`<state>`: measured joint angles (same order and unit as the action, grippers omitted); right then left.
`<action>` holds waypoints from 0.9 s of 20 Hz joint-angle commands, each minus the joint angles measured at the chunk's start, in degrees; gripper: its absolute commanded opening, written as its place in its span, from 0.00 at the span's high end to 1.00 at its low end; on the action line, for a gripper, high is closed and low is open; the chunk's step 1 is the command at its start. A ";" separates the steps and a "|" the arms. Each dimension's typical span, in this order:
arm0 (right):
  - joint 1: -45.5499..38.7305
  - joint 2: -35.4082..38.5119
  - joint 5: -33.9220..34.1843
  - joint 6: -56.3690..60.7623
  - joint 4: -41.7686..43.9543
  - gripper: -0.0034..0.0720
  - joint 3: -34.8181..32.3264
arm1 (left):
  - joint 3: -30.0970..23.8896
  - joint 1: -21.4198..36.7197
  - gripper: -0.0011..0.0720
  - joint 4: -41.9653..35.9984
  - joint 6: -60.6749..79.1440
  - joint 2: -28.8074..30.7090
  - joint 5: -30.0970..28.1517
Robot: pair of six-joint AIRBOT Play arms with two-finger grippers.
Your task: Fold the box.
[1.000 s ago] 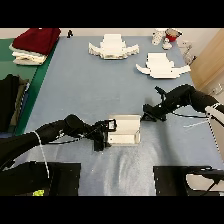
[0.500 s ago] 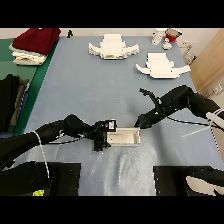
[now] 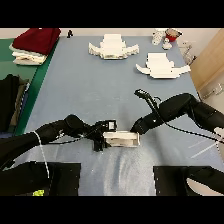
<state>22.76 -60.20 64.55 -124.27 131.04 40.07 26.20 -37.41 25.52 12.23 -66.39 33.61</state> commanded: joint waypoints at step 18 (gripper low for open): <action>0.46 6.16 -6.08 0.42 -5.88 0.95 1.75 | 0.00 -0.02 0.36 -0.04 -0.02 -0.02 -0.07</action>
<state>23.20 -56.23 54.50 -122.65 123.20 41.43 26.20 -37.45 25.43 12.21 -66.41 33.54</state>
